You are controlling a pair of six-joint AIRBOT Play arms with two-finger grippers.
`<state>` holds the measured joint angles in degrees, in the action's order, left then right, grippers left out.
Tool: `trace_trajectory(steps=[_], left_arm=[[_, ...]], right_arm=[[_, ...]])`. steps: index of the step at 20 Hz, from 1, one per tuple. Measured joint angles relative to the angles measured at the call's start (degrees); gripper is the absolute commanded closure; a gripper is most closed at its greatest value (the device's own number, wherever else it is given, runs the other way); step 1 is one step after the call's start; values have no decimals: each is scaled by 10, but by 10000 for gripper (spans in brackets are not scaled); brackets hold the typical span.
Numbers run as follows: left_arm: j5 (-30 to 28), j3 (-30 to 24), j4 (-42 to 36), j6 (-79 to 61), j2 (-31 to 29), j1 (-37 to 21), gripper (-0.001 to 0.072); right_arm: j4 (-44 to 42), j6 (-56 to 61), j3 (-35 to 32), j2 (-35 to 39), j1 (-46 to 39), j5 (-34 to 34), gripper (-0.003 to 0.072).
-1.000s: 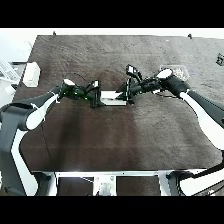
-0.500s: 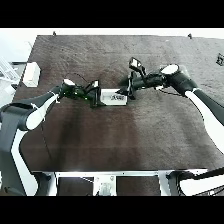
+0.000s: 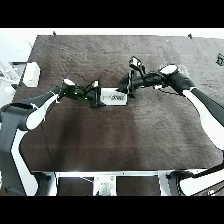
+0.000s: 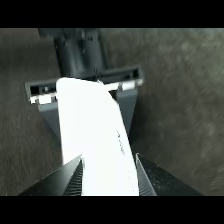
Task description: Fold the box and place the chain.
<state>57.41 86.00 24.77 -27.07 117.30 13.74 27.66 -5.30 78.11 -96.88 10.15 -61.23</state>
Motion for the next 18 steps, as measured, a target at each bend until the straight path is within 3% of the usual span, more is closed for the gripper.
trace_trajectory(steps=[9, 18], left_arm=[[1, 0, 0, 0, 0, 0, 179], [1, 0, 0, 0, 0, 0, 179]], right_arm=[[-1, 4, 0, -35, 2, -42, 296], [0, -15, 1, -59, 2, -36, 319]])
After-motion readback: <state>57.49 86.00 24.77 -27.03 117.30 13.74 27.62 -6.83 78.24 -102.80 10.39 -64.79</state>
